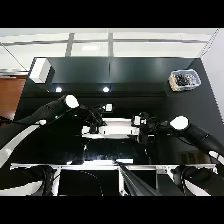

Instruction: Fold the box and place the chain.

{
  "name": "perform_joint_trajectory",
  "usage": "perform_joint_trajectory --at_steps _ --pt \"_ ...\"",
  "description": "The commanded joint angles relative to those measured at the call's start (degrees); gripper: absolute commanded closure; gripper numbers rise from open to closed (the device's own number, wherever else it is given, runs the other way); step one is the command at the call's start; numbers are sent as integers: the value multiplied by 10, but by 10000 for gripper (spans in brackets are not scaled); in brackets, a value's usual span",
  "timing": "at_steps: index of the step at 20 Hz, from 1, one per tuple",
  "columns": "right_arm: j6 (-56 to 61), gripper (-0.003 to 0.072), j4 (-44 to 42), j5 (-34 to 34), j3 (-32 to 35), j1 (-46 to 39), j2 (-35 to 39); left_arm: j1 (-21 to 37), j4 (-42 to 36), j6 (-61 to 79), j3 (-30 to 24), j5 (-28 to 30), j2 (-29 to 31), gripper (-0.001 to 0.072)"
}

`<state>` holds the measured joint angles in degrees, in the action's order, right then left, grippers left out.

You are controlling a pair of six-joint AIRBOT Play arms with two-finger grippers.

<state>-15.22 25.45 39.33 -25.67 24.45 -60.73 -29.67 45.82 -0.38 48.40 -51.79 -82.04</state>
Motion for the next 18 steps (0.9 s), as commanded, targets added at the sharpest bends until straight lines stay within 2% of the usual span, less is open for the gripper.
perform_joint_trajectory --at_steps 1,7,18 --pt "-43 0 -12 22 0 0 -30 0 0 0 0 1 0 683" --pt "-48 0 -12 22 0 0 -60 0 0 -2 0 -10 0 683" --pt "-6 0 31 15 0 0 -62 0 0 -15 0 -12 0 683"
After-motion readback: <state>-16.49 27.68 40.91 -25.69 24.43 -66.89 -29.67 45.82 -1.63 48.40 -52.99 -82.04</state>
